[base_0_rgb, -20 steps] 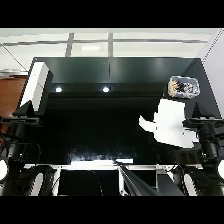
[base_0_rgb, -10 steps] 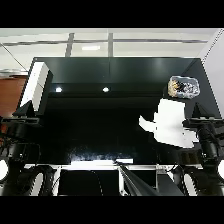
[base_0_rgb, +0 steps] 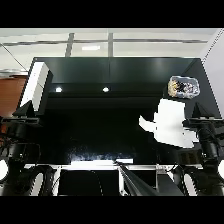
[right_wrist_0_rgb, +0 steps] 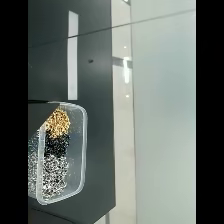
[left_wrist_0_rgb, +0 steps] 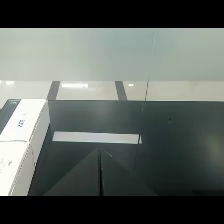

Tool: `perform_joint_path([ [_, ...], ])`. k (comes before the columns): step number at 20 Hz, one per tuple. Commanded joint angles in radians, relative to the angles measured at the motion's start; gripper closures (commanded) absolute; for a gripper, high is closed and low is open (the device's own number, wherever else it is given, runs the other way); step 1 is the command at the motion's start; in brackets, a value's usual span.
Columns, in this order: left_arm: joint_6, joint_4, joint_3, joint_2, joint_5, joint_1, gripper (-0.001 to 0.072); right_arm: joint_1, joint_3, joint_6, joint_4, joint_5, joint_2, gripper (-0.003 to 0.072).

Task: Fold the box and place the chain.

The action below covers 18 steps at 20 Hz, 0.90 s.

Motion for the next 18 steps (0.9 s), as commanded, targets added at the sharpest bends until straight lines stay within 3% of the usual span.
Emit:
perform_joint_path([
  [1, -0.005, -0.013, 0.000, -0.001, -0.026, 0.001, 0.0677, 0.001, 0.004, 0.002, 0.002, 0.019, -0.001, 0.0661],
  [4, -0.007, -0.058, 0.000, -0.001, -0.030, 0.000, 0.0677, 0.001, 0.004, 0.002, 0.042, 0.050, -0.001, 0.0661],
  [7, -0.007, -0.177, 0.001, -0.001, -0.037, 0.000, 0.0677, 0.001, 0.004, 0.026, 0.042, -0.019, -0.001, 0.0660],
  [9, -0.010, -0.183, 0.001, -0.002, -0.040, 0.001, 0.0678, 0.001, 0.004, 0.057, 0.043, -0.064, -0.003, 0.0660],
  [13, -0.023, -0.179, 0.011, -0.006, -0.075, 0.001, 0.0678, 0.001, 0.030, 0.065, 0.142, -0.030, -0.033, 0.0660],
  [15, -0.022, -0.163, 0.059, -0.043, -0.107, 0.001, 0.0679, 0.001, 0.096, 0.063, 0.136, -0.009, -0.047, 0.0660],
  [18, -0.022, -0.098, 0.215, -0.217, -0.111, 0.000, 0.0679, 0.001, 0.235, 0.061, 0.064, -0.009, -0.160, 0.0661],
])
